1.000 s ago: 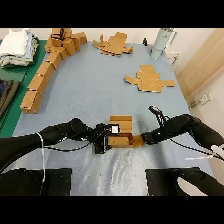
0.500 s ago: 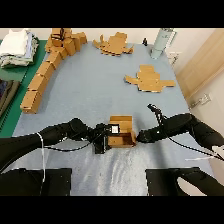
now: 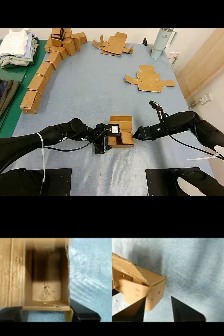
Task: Fold the box.
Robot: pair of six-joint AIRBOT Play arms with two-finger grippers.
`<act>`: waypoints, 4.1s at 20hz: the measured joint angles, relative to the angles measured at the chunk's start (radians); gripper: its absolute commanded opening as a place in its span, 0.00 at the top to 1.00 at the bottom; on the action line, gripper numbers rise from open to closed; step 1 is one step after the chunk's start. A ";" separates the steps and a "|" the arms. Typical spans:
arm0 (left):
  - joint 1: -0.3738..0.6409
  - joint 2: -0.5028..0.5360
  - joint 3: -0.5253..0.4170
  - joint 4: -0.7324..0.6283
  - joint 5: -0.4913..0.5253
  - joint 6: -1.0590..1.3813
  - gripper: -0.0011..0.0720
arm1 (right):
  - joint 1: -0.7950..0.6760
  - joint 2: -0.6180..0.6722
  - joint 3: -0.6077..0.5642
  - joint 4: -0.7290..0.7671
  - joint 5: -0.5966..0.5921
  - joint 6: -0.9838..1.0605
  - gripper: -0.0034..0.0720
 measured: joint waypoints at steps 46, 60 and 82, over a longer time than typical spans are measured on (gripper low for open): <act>0.000 0.000 0.000 0.000 0.000 0.001 0.41 | 0.642 -0.367 0.333 -0.719 -0.008 1.167 0.38; 0.000 0.000 0.000 0.000 0.000 0.001 0.41 | 0.641 -0.370 0.332 -0.741 -0.068 1.189 0.26; 0.000 0.000 0.000 0.000 0.000 0.000 0.41 | 0.358 -0.164 0.367 -0.749 -0.185 0.959 0.95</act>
